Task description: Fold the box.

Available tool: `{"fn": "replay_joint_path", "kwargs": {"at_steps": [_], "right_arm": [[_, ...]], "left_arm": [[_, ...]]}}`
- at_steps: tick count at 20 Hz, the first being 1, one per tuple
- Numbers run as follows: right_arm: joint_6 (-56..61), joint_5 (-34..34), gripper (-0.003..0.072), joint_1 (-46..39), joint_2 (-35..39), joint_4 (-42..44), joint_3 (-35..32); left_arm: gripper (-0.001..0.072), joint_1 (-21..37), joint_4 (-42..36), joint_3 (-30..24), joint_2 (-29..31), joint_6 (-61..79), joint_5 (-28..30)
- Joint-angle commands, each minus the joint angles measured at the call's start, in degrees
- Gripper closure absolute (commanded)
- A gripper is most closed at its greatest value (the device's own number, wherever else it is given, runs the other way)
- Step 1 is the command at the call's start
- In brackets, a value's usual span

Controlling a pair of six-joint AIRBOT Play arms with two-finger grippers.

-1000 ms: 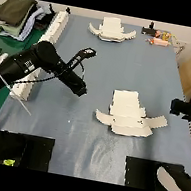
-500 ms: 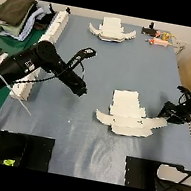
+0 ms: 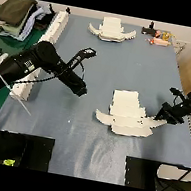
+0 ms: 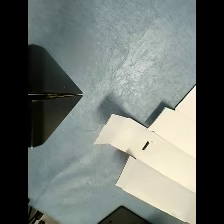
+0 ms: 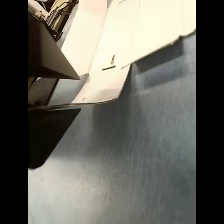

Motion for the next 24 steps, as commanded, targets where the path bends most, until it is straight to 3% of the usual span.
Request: {"fn": "replay_joint_path", "kwargs": {"at_steps": [1, 3, 5, 8, 11, 17, 24], "right_arm": [[-1.2, -1.2, 0.0503, 0.7, -0.2, 3.2, -0.5], [-1.2, -1.6, 0.0559, 2.1, -0.2, 3.7, -1.8], [-1.1, -1.2, 0.0684, 4.3, -0.2, 4.7, -3.3], [-1.0, 1.2, 0.0684, 8.8, 1.0, 10.5, -5.5], [-0.9, 8.9, 0.0684, 15.1, 6.3, 17.3, -9.4], [5.9, 28.2, 0.0684, 30.4, 23.3, 17.6, -22.9], [8.6, 37.1, 0.0684, 39.8, 32.4, 15.7, -29.8]], "left_arm": [[0.0696, 0.0, 0.0, 0.1, 0.0, 0.0, 0.0], [0.0697, 0.0, 0.0, 0.1, 0.0, 0.0, 0.0], [0.0697, 0.0, 0.0, 0.1, 0.0, 0.0, 0.0], [0.0697, 0.0, 0.0, 0.1, 0.0, 0.0, 0.0], [0.0697, 0.0, 0.0, 0.1, 0.0, 0.0, 0.0], [0.0697, 0.0, 0.0, 0.1, 0.0, 0.0, 0.2], [0.0697, 0.0, 0.0, 0.1, 0.0, 0.0, 3.6]]}}
